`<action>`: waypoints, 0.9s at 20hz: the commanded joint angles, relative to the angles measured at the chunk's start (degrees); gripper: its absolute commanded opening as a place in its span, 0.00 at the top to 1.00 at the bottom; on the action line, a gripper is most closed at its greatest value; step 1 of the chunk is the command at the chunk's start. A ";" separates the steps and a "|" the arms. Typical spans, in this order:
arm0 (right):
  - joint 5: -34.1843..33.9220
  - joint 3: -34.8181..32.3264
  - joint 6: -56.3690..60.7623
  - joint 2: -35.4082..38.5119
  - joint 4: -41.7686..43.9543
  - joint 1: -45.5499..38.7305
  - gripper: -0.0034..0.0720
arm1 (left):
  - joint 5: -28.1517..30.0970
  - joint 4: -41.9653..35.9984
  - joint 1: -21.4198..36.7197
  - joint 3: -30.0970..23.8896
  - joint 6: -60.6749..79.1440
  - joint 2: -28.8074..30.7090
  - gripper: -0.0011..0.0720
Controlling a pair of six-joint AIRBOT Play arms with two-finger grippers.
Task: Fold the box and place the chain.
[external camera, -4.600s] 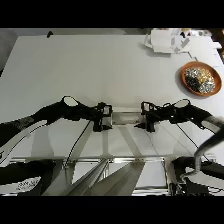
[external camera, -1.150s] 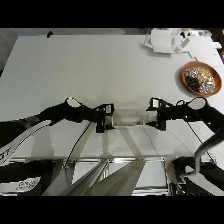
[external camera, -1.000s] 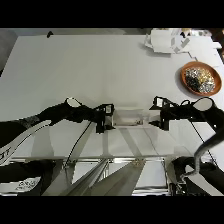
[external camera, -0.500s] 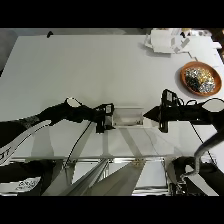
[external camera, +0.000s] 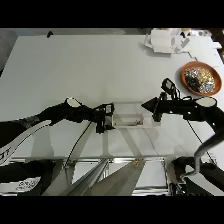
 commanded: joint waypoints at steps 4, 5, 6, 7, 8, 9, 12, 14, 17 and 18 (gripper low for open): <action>-4.35 0.02 3.67 -6.45 -1.01 -0.04 0.93 | -0.02 0.00 0.02 0.04 0.02 0.00 0.89; -3.76 0.02 3.96 -6.45 -1.05 -0.04 0.93 | 0.02 0.00 0.02 0.04 0.02 0.00 0.89; -2.78 0.02 3.96 -6.43 -1.05 -0.04 0.93 | 0.00 0.00 0.02 0.04 0.02 0.00 0.89; -1.62 0.04 3.96 -6.27 -1.01 -0.04 0.93 | 0.00 0.00 0.02 0.04 0.02 0.00 0.89; -0.83 0.04 3.96 -5.77 -1.05 -0.04 0.93 | 0.00 0.02 0.02 0.04 0.02 0.00 0.89; -0.13 0.04 4.02 -4.66 -1.60 -0.07 0.93 | -0.02 0.02 0.02 0.04 0.02 0.00 0.89; -0.11 0.17 6.67 0.74 -10.78 -0.04 0.93 | 0.00 0.00 0.02 0.02 0.02 0.00 0.89; -1.90 0.17 6.78 6.32 -20.33 -0.04 0.93 | -0.02 0.02 0.02 0.04 0.02 0.00 0.89; 0.42 0.17 6.78 12.26 -20.20 0.17 0.93 | 0.00 0.00 0.02 0.04 0.02 0.00 0.89; 3.10 0.17 6.69 12.48 -15.02 1.84 0.93 | 0.00 0.02 0.02 0.04 0.02 0.00 0.89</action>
